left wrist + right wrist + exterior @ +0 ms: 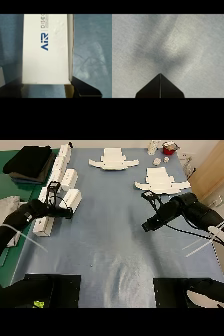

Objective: Fold the box.

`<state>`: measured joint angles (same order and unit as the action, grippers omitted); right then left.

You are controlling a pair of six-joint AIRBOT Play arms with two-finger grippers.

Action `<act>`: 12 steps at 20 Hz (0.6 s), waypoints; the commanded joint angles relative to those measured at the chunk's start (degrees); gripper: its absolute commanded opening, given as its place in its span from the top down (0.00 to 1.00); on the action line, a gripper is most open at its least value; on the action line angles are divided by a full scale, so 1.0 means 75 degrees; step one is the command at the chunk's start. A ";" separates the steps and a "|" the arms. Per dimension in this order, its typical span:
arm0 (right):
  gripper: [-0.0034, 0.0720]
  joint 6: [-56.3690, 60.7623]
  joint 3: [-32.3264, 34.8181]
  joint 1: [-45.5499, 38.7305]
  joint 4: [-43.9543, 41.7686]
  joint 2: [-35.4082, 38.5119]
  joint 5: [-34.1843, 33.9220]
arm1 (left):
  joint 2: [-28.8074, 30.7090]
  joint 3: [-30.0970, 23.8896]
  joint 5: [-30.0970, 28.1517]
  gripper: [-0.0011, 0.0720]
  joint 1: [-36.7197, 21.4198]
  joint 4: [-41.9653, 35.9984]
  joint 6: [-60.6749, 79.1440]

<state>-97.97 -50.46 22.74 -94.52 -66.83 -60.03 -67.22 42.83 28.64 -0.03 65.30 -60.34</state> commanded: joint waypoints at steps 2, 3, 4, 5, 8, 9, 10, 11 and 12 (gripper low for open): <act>0.95 0.0000 -0.0009 -0.0003 -0.0003 -0.0003 0.0000 | -0.1352 0.1215 0.0122 0.36 -0.0245 0.0102 -0.0137; 0.95 0.0000 -0.0009 -0.0003 0.0000 -0.0003 0.0000 | -0.1480 0.1361 0.0117 0.36 -0.0245 0.0131 -0.0140; 0.95 0.0000 -0.0009 -0.0003 0.0000 -0.0003 0.0000 | -0.1606 0.1510 0.0122 0.36 -0.0245 0.0195 -0.0143; 0.95 0.0000 -0.0009 -0.0003 0.0000 -0.0003 0.0000 | -0.1714 0.1644 0.0122 0.36 -0.0248 0.0239 -0.0163; 0.95 0.0000 -0.0009 -0.0003 0.0000 -0.0003 0.0000 | -0.2002 0.2060 0.0146 0.36 -0.0256 0.0274 -0.0175; 0.95 0.0000 -0.0009 -0.0003 0.0000 -0.0003 0.0000 | -0.2084 0.2168 0.0152 0.36 -0.0297 0.0286 -0.0318; 0.95 0.0000 -0.0009 -0.0003 0.0000 -0.0003 0.0000 | -0.2159 0.2264 0.0181 0.36 -0.0358 0.0312 -0.0367; 0.95 0.0000 -0.0009 -0.0003 0.0000 -0.0003 0.0000 | -0.2264 0.2381 0.0221 0.36 -0.0443 0.0358 -0.0367; 0.95 0.0000 -0.0009 -0.0003 0.0000 -0.0003 0.0000 | -0.2384 0.2500 0.0268 0.36 -0.0507 0.0367 -0.0364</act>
